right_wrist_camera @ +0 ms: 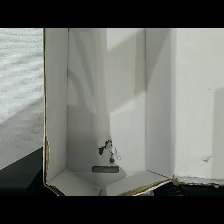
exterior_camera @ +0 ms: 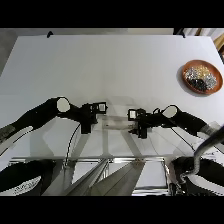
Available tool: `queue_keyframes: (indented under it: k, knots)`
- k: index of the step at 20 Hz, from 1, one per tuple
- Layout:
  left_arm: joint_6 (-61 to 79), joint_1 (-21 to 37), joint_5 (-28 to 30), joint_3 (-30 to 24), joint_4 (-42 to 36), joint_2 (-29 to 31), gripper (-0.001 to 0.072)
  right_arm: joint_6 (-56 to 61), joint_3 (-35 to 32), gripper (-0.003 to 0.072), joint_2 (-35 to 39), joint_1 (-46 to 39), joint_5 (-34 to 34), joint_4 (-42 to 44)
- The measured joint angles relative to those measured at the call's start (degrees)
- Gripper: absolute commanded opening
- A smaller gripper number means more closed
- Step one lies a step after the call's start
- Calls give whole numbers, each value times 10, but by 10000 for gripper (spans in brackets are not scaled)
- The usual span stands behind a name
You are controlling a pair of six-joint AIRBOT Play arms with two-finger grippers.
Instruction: Fold the box and place the chain.
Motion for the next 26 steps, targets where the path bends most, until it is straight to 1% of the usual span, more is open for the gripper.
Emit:
queue_keyframes:
  k: [8,10,11,16,22,26]
  knots:
    - [12,-1,22,-1,-1,-10,21,1,0,301,0,0,0,0]
    - [17,-1,42,-1,2,-4,125,1,0,301,0,0,-1,0]
    - [21,-1,43,-1,2,1,170,1,0,301,0,0,0,0]
    - [62,-2,31,-1,-3,23,173,0,0,301,0,0,0,0]
    - [125,-15,9,-1,-20,28,172,0,0,301,0,0,0,0]
    - [146,-23,7,-1,-28,28,165,0,0,301,0,0,0,0]
